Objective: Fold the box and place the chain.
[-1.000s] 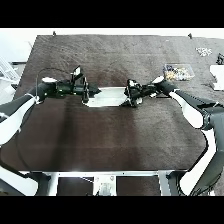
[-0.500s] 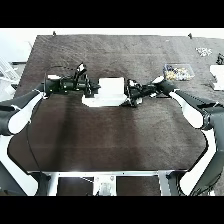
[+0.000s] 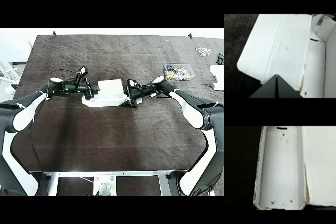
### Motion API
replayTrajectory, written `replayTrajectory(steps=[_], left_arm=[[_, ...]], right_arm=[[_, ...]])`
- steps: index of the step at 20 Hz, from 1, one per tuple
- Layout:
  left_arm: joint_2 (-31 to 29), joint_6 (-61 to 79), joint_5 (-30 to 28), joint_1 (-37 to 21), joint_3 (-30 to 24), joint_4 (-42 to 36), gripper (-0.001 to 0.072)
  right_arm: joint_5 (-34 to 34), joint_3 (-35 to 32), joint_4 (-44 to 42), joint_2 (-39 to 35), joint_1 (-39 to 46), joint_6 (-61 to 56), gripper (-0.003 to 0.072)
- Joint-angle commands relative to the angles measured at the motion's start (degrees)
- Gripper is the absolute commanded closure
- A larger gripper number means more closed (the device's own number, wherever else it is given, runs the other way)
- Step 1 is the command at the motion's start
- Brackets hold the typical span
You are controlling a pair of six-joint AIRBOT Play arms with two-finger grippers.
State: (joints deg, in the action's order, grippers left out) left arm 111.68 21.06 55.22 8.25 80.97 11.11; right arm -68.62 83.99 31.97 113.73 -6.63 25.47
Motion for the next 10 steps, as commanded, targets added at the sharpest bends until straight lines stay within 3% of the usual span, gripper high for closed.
replayTrajectory(steps=[1,5,10], left_arm=[[0.2,0.0,-0.11,0.02,0.07,0.2,0.0691],[-0.02,-0.13,3.5,-0.11,1.68,0.07,0.0691],[-5.09,-4.74,19.67,-3.87,5.29,1.53,0.0692]], right_arm=[[-0.02,0.02,0.04,0.02,-0.07,0.07,0.0119],[-0.02,0.02,0.04,0.02,-0.07,0.07,0.0119],[-0.02,0.02,0.04,0.02,-0.07,0.07,0.0119]])
